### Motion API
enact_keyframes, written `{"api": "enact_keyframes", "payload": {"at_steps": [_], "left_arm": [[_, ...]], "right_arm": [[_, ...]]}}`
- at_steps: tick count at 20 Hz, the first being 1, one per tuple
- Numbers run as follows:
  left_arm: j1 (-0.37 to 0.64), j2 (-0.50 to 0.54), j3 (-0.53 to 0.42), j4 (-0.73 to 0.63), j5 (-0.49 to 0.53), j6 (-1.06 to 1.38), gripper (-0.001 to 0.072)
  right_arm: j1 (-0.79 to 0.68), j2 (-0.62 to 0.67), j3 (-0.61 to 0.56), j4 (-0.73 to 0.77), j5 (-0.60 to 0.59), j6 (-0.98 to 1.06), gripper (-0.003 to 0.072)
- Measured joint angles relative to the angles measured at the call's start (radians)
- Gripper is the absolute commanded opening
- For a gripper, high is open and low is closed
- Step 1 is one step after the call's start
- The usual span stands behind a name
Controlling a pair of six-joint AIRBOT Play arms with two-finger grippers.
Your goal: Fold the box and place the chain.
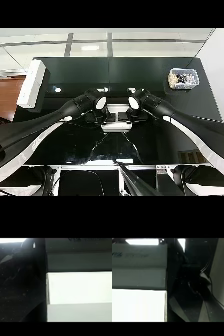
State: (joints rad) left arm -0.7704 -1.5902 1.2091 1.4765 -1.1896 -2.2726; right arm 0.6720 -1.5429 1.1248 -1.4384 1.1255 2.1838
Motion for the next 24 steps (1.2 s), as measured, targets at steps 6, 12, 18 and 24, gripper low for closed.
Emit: {"api": "enact_keyframes", "payload": {"at_steps": [6, 12, 18, 24], "left_arm": [[0.000, 0.000, 0.000, 0.000, 0.000, 0.000, 0.0024], [0.000, 0.000, 0.000, 0.000, 0.000, 0.001, 0.0024], [0.000, 0.000, 0.000, 0.000, 0.000, 0.003, 0.0025], [0.000, 0.000, 0.000, 0.000, 0.000, 0.000, 0.0024]], "right_arm": [[-0.006, 0.002, 0.005, -0.003, -0.006, -0.006, 0.0351], [-0.036, 0.041, 0.061, -0.003, 0.049, -0.089, 0.0373], [-0.042, 0.190, 0.091, -0.116, 0.097, -0.190, 0.0373], [-0.135, 0.279, 0.093, -0.605, 0.101, -0.221, 0.0374]]}}
